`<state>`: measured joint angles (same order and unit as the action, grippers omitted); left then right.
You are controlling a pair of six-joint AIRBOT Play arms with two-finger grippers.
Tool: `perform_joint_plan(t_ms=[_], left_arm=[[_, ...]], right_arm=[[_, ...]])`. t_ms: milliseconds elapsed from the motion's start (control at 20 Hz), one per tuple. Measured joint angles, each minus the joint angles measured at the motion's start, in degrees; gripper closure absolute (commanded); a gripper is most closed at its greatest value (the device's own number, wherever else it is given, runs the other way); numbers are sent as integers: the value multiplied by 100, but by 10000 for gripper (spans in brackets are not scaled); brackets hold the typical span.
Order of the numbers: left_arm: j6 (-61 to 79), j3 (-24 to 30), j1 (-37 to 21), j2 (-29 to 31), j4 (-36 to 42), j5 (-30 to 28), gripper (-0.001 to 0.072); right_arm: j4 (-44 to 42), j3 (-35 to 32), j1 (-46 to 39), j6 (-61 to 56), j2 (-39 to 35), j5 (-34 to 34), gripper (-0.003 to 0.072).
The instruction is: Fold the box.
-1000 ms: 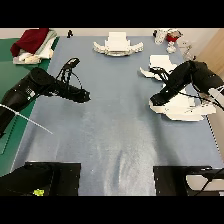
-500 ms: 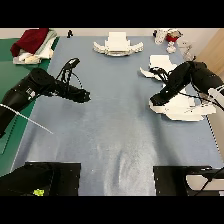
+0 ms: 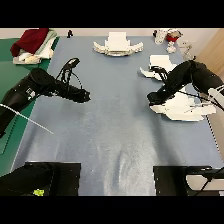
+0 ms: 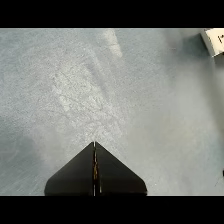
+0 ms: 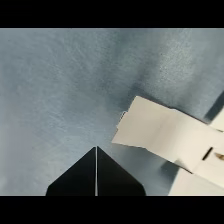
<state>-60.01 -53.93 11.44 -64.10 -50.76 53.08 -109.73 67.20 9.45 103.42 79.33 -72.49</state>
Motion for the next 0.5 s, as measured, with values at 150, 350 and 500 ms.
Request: perform_joint_plan(t_ms=[150, 350, 500], left_arm=[[0, 0, 2, 0, 4, -31, 695], [0, 0, 2, 0, 11, -114, 695], [0, 0, 2, 0, 17, -140, 695]], right_arm=[[-232, 0, 74, -815, 0, 24, 683], [-339, 11, 107, -1591, 0, 81, 435], [-271, 181, 37, -1987, -4, 92, 435]])
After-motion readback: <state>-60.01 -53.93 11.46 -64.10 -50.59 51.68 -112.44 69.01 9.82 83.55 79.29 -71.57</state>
